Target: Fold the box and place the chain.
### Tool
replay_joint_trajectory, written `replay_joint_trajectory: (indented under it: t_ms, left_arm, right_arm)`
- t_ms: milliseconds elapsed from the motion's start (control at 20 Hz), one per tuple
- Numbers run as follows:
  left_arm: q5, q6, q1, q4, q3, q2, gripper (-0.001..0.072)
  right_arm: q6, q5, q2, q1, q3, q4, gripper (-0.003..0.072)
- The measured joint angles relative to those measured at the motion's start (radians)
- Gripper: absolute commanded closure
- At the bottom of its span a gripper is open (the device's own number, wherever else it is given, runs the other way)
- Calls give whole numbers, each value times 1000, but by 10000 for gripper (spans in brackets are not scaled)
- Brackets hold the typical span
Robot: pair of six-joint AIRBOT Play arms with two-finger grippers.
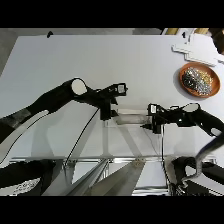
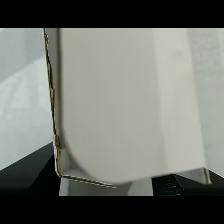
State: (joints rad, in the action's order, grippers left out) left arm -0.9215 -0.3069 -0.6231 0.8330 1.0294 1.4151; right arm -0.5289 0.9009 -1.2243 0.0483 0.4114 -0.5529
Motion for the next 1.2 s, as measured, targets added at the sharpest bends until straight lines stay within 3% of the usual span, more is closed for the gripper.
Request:
replay_joint_trajectory:
  t_ms: [50,100,400,550,650,800,1050,1200]
  left_arm:
    - [-14,-29,2,19,0,-27,697]
    - [-27,-52,1,34,0,-52,707]
    - [-62,-178,-111,81,0,-144,704]
    - [-5,-203,-212,97,0,-127,702]
    - [96,-215,-257,89,0,-105,703]
    - [148,-267,-267,127,0,-93,702]
    - [135,-330,-236,202,0,-89,704]
    - [235,-276,-226,178,1,-72,705]
  right_arm:
    - [0,0,0,0,0,0,272]
    - [0,0,0,0,0,0,272]
    - [0,2,0,0,0,0,272]
    - [0,3,0,-1,0,-1,272]
    - [1,-3,-2,2,-1,-4,272]
    - [0,-1,-1,1,-1,-3,272]
    - [0,-1,-1,1,-1,-1,272]
    - [0,0,-1,1,-1,0,272]
